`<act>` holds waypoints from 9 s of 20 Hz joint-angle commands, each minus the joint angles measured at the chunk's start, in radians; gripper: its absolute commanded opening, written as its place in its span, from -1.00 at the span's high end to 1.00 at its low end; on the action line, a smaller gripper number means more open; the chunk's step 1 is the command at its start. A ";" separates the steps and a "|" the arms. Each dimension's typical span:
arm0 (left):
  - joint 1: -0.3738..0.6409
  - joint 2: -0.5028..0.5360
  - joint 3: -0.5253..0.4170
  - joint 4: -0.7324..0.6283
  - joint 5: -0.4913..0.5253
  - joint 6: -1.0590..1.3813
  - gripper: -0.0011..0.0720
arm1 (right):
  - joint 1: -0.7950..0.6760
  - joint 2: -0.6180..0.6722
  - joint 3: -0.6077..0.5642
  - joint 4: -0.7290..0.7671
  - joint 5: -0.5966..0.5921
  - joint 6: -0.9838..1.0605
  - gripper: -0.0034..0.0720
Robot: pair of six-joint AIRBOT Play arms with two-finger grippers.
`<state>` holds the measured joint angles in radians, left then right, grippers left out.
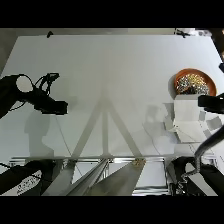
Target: Fold the box and place the chain.
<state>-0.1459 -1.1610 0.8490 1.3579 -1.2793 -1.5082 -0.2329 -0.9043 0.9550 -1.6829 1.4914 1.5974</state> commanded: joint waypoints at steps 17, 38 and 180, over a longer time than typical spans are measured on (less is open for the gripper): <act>0.001 0.001 0.000 0.000 0.000 0.000 -0.13 | -0.286 -0.461 0.010 -0.248 -0.211 -0.297 -0.55; 0.001 0.001 0.000 0.000 0.000 0.000 -0.13 | 0.092 -0.311 -0.013 0.435 -0.100 -0.472 0.89; -0.433 -0.392 -0.078 -1.111 0.512 1.954 0.94 | 0.448 0.131 -0.161 0.330 0.055 -0.785 0.41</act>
<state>-0.5785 -1.5528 0.7719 0.2470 -0.7670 0.4458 0.2157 -0.7727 0.7967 -1.3228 1.3796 1.0821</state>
